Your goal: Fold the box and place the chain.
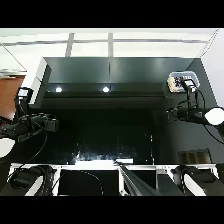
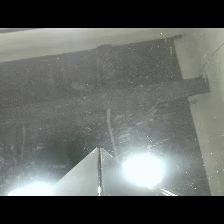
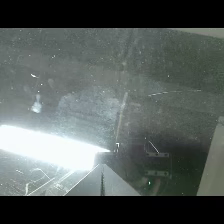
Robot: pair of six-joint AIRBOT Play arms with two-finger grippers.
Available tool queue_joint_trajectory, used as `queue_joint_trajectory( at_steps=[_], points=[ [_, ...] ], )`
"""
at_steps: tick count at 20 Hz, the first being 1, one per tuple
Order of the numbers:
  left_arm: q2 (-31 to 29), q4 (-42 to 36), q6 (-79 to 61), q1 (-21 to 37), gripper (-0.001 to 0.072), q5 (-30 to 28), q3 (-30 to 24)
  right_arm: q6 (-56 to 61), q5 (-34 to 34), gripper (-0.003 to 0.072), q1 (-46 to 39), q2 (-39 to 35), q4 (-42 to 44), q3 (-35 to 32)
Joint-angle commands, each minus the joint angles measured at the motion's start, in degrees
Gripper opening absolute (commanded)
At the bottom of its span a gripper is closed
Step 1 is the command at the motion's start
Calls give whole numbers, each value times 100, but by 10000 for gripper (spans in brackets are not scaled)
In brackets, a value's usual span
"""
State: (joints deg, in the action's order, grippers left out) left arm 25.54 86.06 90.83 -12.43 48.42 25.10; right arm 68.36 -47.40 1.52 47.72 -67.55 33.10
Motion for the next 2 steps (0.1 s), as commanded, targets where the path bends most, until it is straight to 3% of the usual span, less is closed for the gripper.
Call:
queue_joint_trajectory(
  at_steps=[1, 2],
  points=[
    [0, 2, -9, 0, 25, -7, 0, 0, 2, 16, 2, 4, -4, -2],
    [0, 2, -11, 0, 25, -7, 0, 0, 2, 16, 2, 4, -4, -2]
  ],
)
